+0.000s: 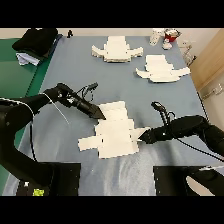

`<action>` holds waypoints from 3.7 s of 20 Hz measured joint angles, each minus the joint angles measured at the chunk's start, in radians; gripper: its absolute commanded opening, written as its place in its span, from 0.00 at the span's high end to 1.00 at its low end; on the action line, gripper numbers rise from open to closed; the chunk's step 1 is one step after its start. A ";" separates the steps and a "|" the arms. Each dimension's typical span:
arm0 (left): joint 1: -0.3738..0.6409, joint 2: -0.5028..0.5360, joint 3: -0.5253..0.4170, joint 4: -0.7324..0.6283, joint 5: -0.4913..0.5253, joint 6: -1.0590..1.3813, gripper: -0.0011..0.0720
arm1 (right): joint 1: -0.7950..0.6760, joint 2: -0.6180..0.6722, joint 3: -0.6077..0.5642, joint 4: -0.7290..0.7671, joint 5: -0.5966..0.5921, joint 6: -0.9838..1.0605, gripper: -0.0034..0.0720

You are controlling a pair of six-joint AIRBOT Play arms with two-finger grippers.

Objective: Fold the box.

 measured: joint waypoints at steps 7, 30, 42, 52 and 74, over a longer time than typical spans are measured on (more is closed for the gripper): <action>-0.032 -0.001 0.010 0.019 -0.019 0.025 0.97 | 0.000 0.000 0.000 -0.002 0.000 0.000 0.95; -0.185 0.271 -0.034 0.068 0.187 0.369 0.97 | -0.003 0.000 0.273 -0.745 0.088 0.522 0.35; -0.300 0.516 -0.233 0.032 0.428 0.571 0.97 | -0.019 0.000 0.296 -0.908 0.116 0.857 0.72; -0.312 0.451 -0.265 0.012 0.476 0.614 0.97 | -0.019 -0.009 0.297 -0.913 0.172 0.928 0.75; -0.335 0.406 -0.206 0.025 0.432 0.587 0.97 | -0.019 -0.079 0.297 -0.825 0.173 0.935 0.75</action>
